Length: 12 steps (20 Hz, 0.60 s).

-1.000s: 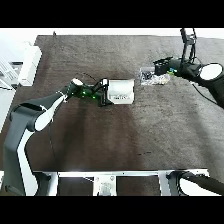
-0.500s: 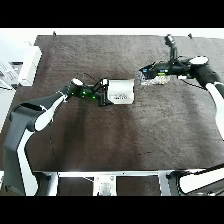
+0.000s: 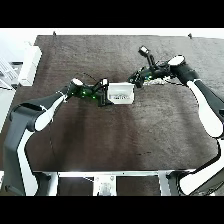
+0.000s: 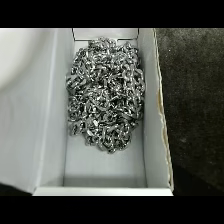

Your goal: Fold the box and place the chain.

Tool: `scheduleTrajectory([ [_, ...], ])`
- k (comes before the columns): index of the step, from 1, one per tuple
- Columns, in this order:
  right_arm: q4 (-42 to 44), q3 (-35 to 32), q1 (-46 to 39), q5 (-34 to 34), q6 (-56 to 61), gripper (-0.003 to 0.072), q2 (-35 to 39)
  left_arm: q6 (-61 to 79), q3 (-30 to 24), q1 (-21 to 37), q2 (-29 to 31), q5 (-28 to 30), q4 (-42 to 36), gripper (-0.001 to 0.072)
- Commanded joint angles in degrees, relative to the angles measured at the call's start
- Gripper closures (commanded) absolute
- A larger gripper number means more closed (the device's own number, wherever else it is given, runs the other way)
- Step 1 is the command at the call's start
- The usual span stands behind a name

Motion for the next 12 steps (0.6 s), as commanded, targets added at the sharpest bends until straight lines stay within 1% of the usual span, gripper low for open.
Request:
scheduleTrajectory([
  [1, -5.29, 0.39, 1.81, 4.0, -0.74, 0.0672, -0.22, 0.0, 0.0, 0.02, -0.02, 0.02, 0.0, 0.0182],
  [3, -5.25, 0.42, 1.84, 5.95, -1.18, 0.0658, -0.2, 0.0, 0.0, 0.0, -0.04, 0.02, 0.0, 0.0182],
  [4, -5.25, 0.42, 1.84, 6.34, -1.31, 0.0601, -0.2, 0.0, 0.0, 0.02, -0.04, 0.02, 0.0, 0.0183],
  [5, -5.16, 0.39, 1.84, 6.78, -1.33, 0.0593, -0.22, 0.0, 0.0, 0.0, -0.02, 0.02, 0.0, 0.0182],
  [6, -5.03, 0.39, 1.86, 6.8, -1.38, 0.0568, -0.22, 0.0, 0.0, 0.02, -0.04, 0.02, 0.0, 0.0183],
  [8, -4.55, 0.39, 1.88, 7.28, -2.19, 0.0556, -0.22, 0.0, 0.02, 0.02, -0.04, 0.02, 0.0, 0.0183],
  [12, -0.7, 0.42, 1.88, 8.7, -3.21, 0.0556, -0.2, 0.0, 0.0, 0.02, -0.02, 0.02, 0.0, 0.0182],
])
